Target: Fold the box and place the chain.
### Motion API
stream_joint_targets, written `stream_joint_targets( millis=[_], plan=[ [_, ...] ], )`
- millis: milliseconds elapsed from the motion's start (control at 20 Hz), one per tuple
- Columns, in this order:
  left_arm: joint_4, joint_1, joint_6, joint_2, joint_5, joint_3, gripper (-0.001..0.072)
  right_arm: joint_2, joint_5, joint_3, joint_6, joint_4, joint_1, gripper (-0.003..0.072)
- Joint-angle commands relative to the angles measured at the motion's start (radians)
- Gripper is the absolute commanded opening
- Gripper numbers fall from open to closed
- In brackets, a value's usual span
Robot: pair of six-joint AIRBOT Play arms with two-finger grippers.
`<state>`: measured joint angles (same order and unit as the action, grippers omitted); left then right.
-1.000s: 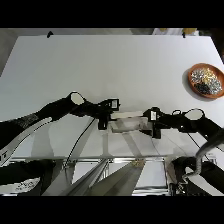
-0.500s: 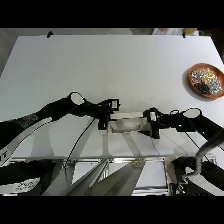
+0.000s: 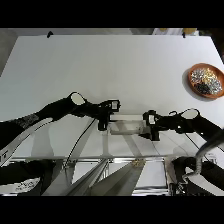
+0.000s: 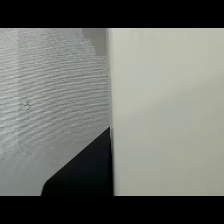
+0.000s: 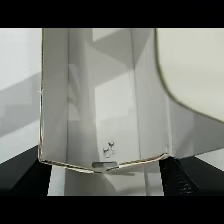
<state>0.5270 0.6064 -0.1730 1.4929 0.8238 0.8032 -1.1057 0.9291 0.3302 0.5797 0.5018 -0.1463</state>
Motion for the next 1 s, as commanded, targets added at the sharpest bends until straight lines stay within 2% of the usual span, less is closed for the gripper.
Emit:
stream_joint_targets(
  millis=[0,950],
  plan=[
    [-0.002,0.0,0.001,0.0,-0.004,0.001,0.001,-0.01,0.001,-0.01,-0.006,0.018,-0.002,0.065],
    [-0.002,0.0,0.001,0.0,-0.003,0.001,0.001,-0.077,-0.029,-0.008,0.032,-0.072,-0.002,0.0635]
  ],
)
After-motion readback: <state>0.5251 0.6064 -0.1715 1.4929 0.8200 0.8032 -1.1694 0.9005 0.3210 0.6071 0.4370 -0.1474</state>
